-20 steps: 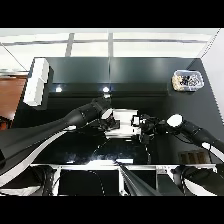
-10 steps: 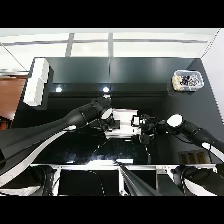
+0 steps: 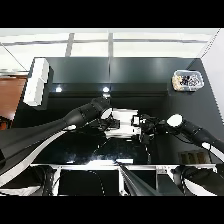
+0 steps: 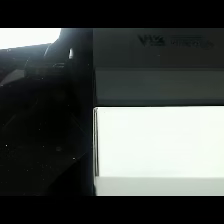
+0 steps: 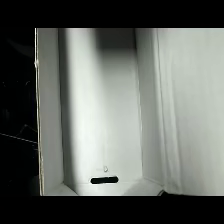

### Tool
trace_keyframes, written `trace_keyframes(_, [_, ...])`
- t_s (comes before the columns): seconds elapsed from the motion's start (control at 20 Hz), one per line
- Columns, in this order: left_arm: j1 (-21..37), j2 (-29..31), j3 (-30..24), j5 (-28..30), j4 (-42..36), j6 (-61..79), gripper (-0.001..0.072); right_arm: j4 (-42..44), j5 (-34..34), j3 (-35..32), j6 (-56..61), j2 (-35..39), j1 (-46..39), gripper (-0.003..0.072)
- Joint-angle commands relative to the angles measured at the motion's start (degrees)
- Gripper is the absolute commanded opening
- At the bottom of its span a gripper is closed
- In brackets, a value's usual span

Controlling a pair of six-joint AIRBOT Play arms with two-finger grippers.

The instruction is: Fold the box and place the chain.

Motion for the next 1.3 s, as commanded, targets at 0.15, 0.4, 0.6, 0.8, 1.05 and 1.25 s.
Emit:
trace_keyframes(0.15, [0.0, 0.0, 0.0, 0.7, -0.1, 0.3, 0.0026, 0.0, 0.0, 0.0, -0.1, 0.0, 0.0, 0.0196])
trace_keyframes(0.4, [0.0, 0.0, 0.0, -0.1, 0.0, 0.3, 0.0026, -4.0, -1.6, 0.3, 6.4, 0.8, 0.0, 0.0687])
trace_keyframes(0.6, [0.0, 0.0, 0.0, 0.4, 0.0, 0.3, 0.0027, -14.0, 3.0, 0.9, 12.4, 6.6, -1.5, 0.0681])
trace_keyframes(0.8, [0.0, 0.0, 0.0, 0.8, -0.1, 0.3, 0.0027, -13.8, 6.2, 0.8, 9.4, 7.9, -2.5, 0.0681])
trace_keyframes(1.05, [0.0, 0.0, 0.0, 0.8, -0.1, 0.3, 0.0027, -7.2, 6.2, 0.8, 4.8, 7.9, -2.5, 0.0512])
trace_keyframes(1.25, [0.0, 0.0, 0.0, 0.8, -0.1, 0.3, 0.0027, -7.2, 6.2, 0.8, 5.8, 7.9, -2.5, 0.0184])
